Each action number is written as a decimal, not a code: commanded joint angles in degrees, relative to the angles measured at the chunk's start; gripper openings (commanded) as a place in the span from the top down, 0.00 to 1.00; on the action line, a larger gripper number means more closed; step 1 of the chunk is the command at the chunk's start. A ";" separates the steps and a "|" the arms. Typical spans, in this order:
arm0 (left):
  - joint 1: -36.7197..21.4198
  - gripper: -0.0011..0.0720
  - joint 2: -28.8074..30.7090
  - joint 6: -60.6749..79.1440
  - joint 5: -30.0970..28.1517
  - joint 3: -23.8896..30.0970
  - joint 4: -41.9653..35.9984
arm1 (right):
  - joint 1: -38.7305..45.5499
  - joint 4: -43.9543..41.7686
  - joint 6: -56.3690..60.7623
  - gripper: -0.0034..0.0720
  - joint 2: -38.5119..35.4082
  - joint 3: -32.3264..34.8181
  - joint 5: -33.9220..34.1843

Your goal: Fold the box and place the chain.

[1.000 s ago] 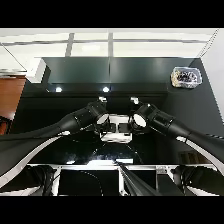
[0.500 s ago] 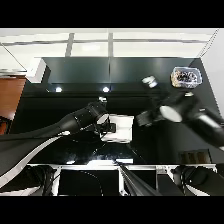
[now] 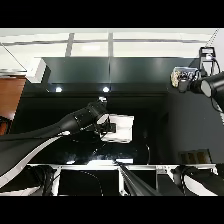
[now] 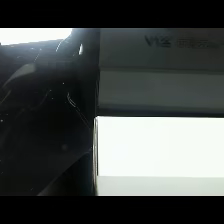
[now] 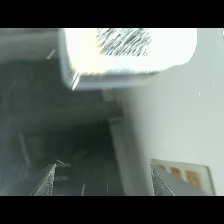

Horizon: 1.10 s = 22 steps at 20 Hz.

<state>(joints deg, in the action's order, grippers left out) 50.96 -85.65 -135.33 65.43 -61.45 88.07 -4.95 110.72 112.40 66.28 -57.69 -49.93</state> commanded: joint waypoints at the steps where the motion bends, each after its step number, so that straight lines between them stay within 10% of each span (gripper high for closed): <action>1: 0.00 0.95 -0.02 0.04 -0.66 0.02 0.00 | 9.22 -6.88 -5.11 0.00 12.70 -7.63 10.08; 7: 0.00 0.95 -0.02 0.04 -0.87 0.02 0.02 | 13.31 -17.25 -5.09 0.00 36.04 -32.85 -0.85; 9: 0.02 0.95 -0.02 0.04 -0.83 0.02 -0.04 | 13.79 -17.18 -5.07 0.14 39.76 -36.89 -1.97; 14: 0.02 0.95 -0.02 0.04 -0.39 0.02 -0.07 | 15.89 -17.70 -3.78 0.15 42.93 -38.73 -0.85; 16: 0.02 0.95 -0.02 0.02 -0.44 0.02 -0.11 | 16.02 -18.67 -5.16 0.40 43.47 -38.73 -0.81; 22: 0.02 0.95 -0.02 0.04 -0.44 0.02 -0.24 | 16.04 -19.32 -5.79 0.42 43.65 -38.73 -2.19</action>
